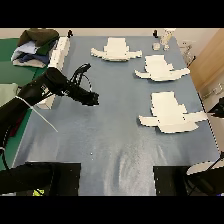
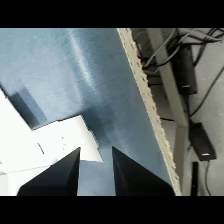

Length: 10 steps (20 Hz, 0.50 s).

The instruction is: Fold the box.

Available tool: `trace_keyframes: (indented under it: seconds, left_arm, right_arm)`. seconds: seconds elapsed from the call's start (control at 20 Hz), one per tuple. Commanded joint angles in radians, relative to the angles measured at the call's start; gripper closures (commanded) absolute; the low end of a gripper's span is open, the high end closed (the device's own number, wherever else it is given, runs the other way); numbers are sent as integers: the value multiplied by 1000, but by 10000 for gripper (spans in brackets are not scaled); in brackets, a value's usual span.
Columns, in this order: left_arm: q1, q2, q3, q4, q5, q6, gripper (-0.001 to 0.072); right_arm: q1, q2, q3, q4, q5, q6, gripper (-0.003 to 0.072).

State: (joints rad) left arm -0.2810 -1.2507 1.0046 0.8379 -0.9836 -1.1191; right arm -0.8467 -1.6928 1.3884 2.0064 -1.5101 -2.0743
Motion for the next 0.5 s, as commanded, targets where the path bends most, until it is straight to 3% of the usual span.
trace_keyframes:
  seconds: [0.0, 0.25, 0.3, 0.35, 0.45]
  left_arm:
    - [0, 1, 0, -12, 6, 0, 698]
    - [0, 1, 0, -53, 4, 0, 698]
    - [0, 1, 0, -61, 4, 0, 698]
    - [0, 1, 0, -67, 3, 0, 698]
    - [0, 1, 0, -95, 4, 0, 698]
  right_arm:
    - [-5, -56, 10, 63, -63, -56, 394]
    - [-2, -76, 8, 74, -113, -57, 549]
    - [6, -76, 8, 84, -124, -56, 550]
    - [18, -76, 8, 100, -135, -56, 655]
    - [53, -76, 8, 160, -156, -55, 686]
